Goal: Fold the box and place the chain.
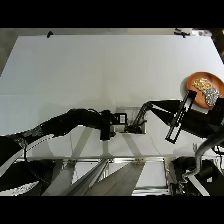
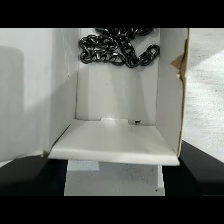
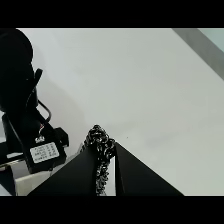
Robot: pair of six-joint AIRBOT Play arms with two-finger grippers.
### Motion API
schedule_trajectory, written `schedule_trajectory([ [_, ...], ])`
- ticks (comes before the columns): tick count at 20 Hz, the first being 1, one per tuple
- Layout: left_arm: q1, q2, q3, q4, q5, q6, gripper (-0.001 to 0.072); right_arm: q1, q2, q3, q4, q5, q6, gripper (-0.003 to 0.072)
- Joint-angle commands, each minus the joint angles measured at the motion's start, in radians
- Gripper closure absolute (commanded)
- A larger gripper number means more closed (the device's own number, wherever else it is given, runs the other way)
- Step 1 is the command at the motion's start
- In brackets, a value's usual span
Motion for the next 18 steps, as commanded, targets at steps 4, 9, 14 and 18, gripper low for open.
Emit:
schedule_trajectory([
  [4, 0.001, 0.001, 0.0, 0.0, 0.0, 0.0, 0.0433, 0.0, 0.001, 0.034, 0.01, -0.01, 0.0, 0.0682],
  [9, 0.001, 0.001, 0.0, 0.0, 0.0, 0.0, 0.0433, 0.0, -0.002, 0.037, -0.043, 0.008, 0.023, 0.0682],
  [14, 0.001, 0.001, 0.0, 0.0, 0.0, 0.0, 0.0433, 0.0, -0.051, 0.036, -0.311, 0.193, 0.195, 0.0682],
  [18, 0.001, 0.001, 0.0, 0.0, 0.0, 0.0, 0.0433, 0.0, -0.172, 0.016, -0.288, 0.244, 0.21, 0.0682],
])
